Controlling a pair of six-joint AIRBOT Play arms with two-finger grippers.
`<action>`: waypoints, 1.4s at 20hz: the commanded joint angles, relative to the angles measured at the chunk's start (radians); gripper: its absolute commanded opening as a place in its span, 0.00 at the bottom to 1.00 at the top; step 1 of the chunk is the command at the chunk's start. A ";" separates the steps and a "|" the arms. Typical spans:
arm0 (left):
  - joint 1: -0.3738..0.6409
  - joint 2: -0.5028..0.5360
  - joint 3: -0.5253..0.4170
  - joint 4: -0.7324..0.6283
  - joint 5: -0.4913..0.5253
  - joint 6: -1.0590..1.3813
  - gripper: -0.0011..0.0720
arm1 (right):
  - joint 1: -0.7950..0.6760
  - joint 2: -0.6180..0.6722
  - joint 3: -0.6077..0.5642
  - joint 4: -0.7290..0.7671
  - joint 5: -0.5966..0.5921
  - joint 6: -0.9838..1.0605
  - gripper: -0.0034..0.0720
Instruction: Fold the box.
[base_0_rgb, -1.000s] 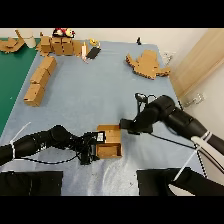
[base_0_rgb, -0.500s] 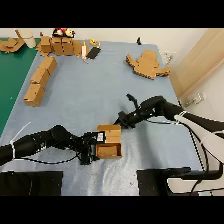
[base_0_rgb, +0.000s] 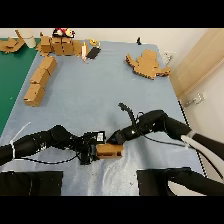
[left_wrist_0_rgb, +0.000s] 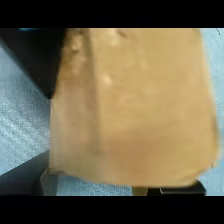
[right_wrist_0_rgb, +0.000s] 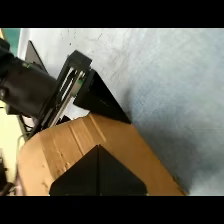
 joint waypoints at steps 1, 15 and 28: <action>0.001 0.000 0.000 0.000 0.000 0.000 0.64 | 0.090 0.175 -0.106 -0.056 0.147 -0.049 0.04; 0.001 0.000 0.000 0.000 0.000 0.000 0.64 | 0.452 0.539 -0.146 -0.570 0.397 0.132 0.04; 0.001 0.000 0.000 0.000 0.000 0.000 0.64 | 0.605 0.528 -0.146 -0.904 0.433 0.206 0.63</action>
